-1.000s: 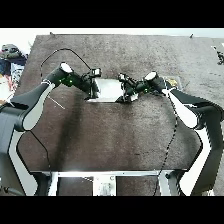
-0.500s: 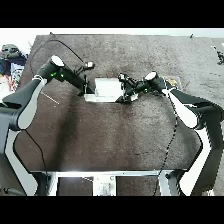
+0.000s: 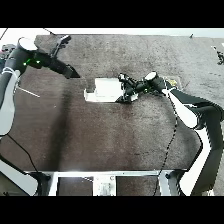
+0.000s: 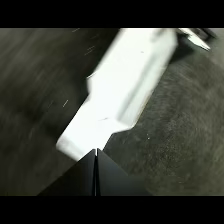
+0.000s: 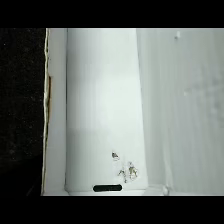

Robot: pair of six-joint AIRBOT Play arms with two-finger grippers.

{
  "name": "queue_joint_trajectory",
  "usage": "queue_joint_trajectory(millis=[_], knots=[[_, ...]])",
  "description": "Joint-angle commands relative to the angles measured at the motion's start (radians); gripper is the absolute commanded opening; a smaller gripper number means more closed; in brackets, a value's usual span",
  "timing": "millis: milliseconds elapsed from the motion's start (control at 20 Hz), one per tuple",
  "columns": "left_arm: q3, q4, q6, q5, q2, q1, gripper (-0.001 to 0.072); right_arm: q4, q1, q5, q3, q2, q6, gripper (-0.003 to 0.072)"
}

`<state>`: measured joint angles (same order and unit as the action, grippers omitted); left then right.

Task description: Fold the box and place the chain.

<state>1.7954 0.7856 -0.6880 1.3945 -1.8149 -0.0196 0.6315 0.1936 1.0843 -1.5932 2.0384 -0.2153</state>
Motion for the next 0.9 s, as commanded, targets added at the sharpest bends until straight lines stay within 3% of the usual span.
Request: queue_joint_trajectory(millis=[0, 400, 850], knots=[[-0.104, 0.001, -0.180, -0.047, 0.014, 0.058, 0.0008, 0.000, 0.000, 0.000, 0.000, 0.000, 0.000, 0.0463], [-0.407, -0.033, -0.258, -0.301, 0.009, 0.011, 0.0011, 0.000, 0.000, 0.000, 0.000, 0.000, 0.000, 0.0463], [-0.419, -0.080, -0.366, -0.343, -0.076, -0.032, 0.0013, 0.000, 0.000, 0.000, 0.000, 0.000, 0.000, 0.0463]])
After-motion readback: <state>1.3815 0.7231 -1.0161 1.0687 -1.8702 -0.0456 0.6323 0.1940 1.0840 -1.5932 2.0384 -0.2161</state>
